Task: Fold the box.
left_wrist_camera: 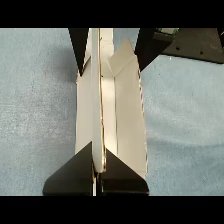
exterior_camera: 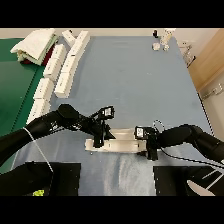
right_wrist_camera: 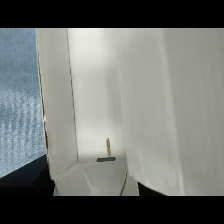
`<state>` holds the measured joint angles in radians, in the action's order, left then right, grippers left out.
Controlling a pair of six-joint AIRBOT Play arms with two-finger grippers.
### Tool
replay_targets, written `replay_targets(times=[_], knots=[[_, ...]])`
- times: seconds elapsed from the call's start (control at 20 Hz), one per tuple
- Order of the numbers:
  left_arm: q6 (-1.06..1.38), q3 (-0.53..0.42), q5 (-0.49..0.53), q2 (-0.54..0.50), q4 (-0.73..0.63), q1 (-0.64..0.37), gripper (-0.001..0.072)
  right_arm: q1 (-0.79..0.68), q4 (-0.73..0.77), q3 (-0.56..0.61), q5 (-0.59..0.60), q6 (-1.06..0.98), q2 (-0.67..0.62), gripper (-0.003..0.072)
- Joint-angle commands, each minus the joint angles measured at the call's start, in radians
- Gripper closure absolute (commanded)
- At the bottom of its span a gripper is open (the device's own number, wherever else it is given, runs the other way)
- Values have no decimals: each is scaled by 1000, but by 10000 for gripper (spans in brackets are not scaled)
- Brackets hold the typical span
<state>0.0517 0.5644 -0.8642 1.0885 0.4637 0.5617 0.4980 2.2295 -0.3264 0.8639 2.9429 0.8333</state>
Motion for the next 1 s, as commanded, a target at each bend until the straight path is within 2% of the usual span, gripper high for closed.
replay_targets(times=[0.0, 0.5, 0.55, 0.6, 0.65, 0.95], knots=[[0, 0, 0, -1, 0, 0, 697, -8, 20, 1, -10, 42, 41, -21], [0, 1, 0, -1, 0, 0, 697, -36, 23, 2, -10, 43, 53, -1], [0, 0, 0, -1, 0, 0, 697, -36, 23, 2, -10, 43, 53, 15], [0, 1, 0, -1, 0, 0, 697, -35, 24, 2, -8, 43, 53, 76], [0, 1, 0, -1, 0, 0, 697, -35, 23, 2, -9, 44, 53, 102], [0, 0, 0, -1, 0, 0, 697, -35, 26, 2, -18, 43, 51, 109]])
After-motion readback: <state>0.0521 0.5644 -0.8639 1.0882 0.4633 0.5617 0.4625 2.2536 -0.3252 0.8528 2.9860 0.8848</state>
